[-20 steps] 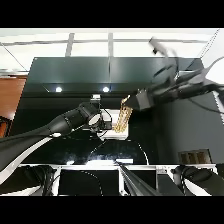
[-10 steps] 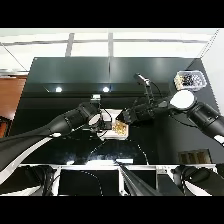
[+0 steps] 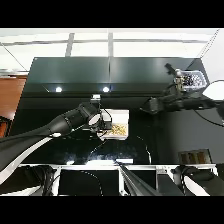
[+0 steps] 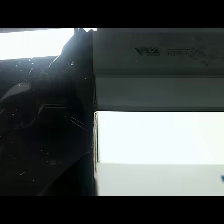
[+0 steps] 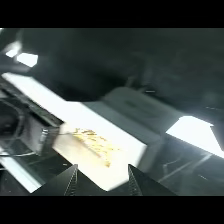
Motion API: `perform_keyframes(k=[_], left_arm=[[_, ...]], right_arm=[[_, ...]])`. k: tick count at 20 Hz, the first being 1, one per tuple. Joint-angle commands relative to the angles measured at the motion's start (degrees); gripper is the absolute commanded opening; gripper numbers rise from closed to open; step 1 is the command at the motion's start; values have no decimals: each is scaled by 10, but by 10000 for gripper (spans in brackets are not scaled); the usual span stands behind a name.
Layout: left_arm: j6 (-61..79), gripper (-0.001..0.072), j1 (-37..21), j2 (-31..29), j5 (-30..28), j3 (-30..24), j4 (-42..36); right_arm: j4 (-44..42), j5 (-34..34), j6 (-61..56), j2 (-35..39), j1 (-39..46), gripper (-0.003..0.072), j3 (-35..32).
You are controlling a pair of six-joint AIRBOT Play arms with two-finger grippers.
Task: Fold the box and place the chain.
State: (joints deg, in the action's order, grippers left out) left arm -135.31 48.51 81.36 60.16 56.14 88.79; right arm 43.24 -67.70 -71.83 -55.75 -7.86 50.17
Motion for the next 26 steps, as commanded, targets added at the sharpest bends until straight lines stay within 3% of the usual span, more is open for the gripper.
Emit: perform_keyframes(k=[1, 2, 3, 7, 10, 12, 13, 15, 18, 21, 22, 23, 24, 26], left_arm=[[-7, 151, 0, -1, 8, 10, -25], [-13, 410, 1, -3, 22, 21, -23], [-14, 531, 2, -8, 37, 32, -15], [43, 530, 8, -72, 86, 56, 49], [110, 505, 0, -146, 164, 38, 128], [127, 499, -67, -192, 208, -1, 154], [140, 500, -112, -218, 195, -28, 135], [190, 501, -211, -274, 111, -98, 40], [461, 501, -325, -329, -43, -224, -245], [806, 506, -359, -325, -81, -319, -470], [882, 524, -357, -313, -83, -334, -513], [960, 663, -351, -299, -75, -341, -529], [1026, 713, -341, -286, -72, -341, -529], [1181, 714, -320, -262, -79, -340, -531]], right_arm=[[47, -41, 0, 37, 51, 391, 1], [63, -47, 0, 38, 51, 390, 1], [77, -47, 0, 38, 51, 390, 1], [84, -45, 0, 38, 51, 391, 1], [84, -45, 0, 38, 51, 390, 1], [85, -42, 0, 38, 51, 390, 1], [84, -38, -1, 38, 51, 390, 1], [84, -32, -2, 38, 51, 391, 1], [84, -28, -7, 38, 51, 390, 1], [82, -26, -8, 38, 51, 390, 1], [81, -26, -9, 38, 51, 390, 1], [80, -26, -9, 38, 51, 390, 1], [80, -26, -15, 38, 51, 390, 1], [80, -26, -21, 38, 51, 390, 1]])
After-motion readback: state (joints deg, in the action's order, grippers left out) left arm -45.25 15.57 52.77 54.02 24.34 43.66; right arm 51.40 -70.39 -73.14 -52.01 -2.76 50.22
